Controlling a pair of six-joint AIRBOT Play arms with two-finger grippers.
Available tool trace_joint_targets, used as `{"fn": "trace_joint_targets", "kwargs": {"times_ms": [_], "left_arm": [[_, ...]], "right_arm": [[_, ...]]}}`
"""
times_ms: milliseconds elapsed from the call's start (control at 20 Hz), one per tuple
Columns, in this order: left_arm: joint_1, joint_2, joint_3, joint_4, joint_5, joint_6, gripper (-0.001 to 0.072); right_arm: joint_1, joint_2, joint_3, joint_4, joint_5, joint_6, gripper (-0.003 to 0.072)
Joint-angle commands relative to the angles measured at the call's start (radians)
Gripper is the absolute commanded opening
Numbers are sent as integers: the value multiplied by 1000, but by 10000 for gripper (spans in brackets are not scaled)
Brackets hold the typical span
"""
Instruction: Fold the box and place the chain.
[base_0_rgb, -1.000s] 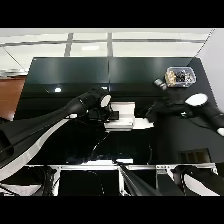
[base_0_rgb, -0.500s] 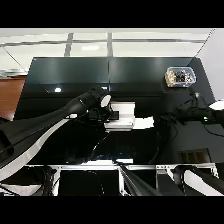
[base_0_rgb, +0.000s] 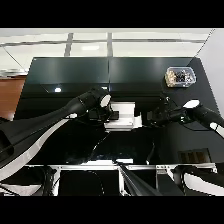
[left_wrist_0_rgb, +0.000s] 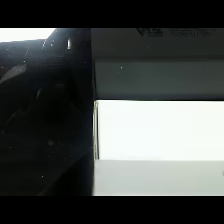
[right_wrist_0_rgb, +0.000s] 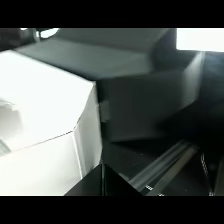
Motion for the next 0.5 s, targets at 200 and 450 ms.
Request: {"fn": "trace_joint_targets", "kwargs": {"times_ms": [200,450], "left_arm": [[1,-1,-1,0,-15,0,27],[1,-1,-1,0,-12,0,27]], "right_arm": [[13,14,57,-19,125,-42,447],[16,14,57,29,147,-42,627]]}}
